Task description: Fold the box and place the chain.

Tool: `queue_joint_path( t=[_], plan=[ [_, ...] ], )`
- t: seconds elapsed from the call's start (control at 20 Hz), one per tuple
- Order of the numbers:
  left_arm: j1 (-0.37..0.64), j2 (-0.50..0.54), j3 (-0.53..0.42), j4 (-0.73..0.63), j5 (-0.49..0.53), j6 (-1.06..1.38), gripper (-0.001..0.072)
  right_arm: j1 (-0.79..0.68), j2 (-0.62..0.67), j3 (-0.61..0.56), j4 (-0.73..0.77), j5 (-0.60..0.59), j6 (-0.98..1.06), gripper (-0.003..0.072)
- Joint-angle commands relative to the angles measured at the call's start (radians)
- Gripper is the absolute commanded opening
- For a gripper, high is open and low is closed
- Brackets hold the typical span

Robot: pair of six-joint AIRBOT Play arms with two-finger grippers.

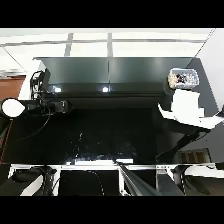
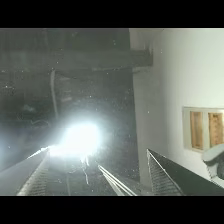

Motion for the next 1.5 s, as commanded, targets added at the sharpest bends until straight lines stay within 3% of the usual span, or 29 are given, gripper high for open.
queue_joint_path(
  t=[0.0, 0.15, 0.4, 0.6, 0.75, 0.85, 1.05, 1.15, 1.3, 1.45],
  plan=[
    [-0.001, -0.001, 0.000, -0.001, -0.002, 0.000, 0.0713, 0.017, 0.056, 0.003, 0.144, 0.058, -0.016, 0.0015],
    [-0.002, -0.001, 0.000, -0.023, -0.005, 0.000, 0.0714, 0.057, 0.142, -0.040, 0.297, 0.076, -0.016, 0.0015],
    [-0.004, -0.005, 0.000, -0.048, -0.002, 0.000, 0.0714, 0.249, 0.325, -0.296, 0.493, 0.013, -0.006, 0.0014],
    [-0.004, -0.055, 0.000, -0.198, 0.037, 0.043, 0.0713, 0.464, 0.539, -0.662, 0.775, -0.244, -0.065, 0.0014],
    [-0.004, -0.129, 0.000, -0.435, 0.037, 0.247, 0.0714, 0.705, 0.654, -0.837, 0.867, -0.452, -0.068, 0.0015],
    [-0.004, -0.199, 0.005, -0.605, 0.034, 0.346, 0.0713, 0.841, 0.656, -0.888, 0.879, -0.568, -0.027, 0.0015],
    [-0.004, -0.420, 0.108, -0.678, -0.070, 0.356, 0.0713, 1.001, 0.656, -0.906, 0.879, -0.654, -0.008, 0.0015],
    [-0.004, -0.539, 0.178, -0.685, -0.129, 0.351, 0.0713, 1.029, 0.656, -0.906, 0.879, -0.661, -0.008, 0.0015],
    [-0.004, -0.710, 0.270, -0.776, -0.299, 0.348, 0.0713, 1.035, 0.656, -0.906, 0.879, -0.661, -0.004, 0.0015],
    [-0.024, -0.802, 0.323, -0.785, -0.375, 0.344, 0.0713, 1.035, 0.656, -0.906, 0.879, -0.661, -0.003, 0.0015]
  ],
)
